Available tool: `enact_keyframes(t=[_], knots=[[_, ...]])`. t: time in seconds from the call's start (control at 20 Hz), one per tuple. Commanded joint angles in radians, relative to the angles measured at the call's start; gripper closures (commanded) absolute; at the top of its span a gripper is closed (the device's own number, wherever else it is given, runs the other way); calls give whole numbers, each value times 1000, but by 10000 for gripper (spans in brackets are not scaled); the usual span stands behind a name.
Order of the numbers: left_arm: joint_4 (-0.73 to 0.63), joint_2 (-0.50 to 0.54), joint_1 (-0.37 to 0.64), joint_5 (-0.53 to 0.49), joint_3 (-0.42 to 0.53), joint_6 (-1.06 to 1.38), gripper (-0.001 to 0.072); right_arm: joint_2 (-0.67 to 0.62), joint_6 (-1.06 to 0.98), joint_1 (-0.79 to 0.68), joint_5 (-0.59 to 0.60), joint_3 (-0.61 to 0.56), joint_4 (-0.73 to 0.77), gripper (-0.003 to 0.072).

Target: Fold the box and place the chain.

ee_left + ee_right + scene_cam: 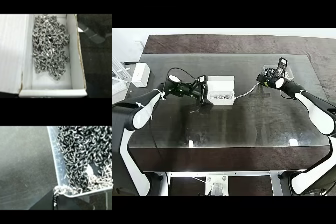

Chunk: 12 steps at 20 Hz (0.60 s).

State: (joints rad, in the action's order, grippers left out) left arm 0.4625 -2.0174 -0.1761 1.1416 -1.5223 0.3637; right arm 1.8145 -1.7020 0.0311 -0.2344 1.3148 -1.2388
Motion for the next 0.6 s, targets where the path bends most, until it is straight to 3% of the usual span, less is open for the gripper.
enact_keyframes(t=[0.0,0.55], knots=[[0,0,0,0,0,0,177,-67,0,19,-13,7,0,681],[0,0,0,-1,0,1,177,-574,199,212,-11,7,-4,682]])
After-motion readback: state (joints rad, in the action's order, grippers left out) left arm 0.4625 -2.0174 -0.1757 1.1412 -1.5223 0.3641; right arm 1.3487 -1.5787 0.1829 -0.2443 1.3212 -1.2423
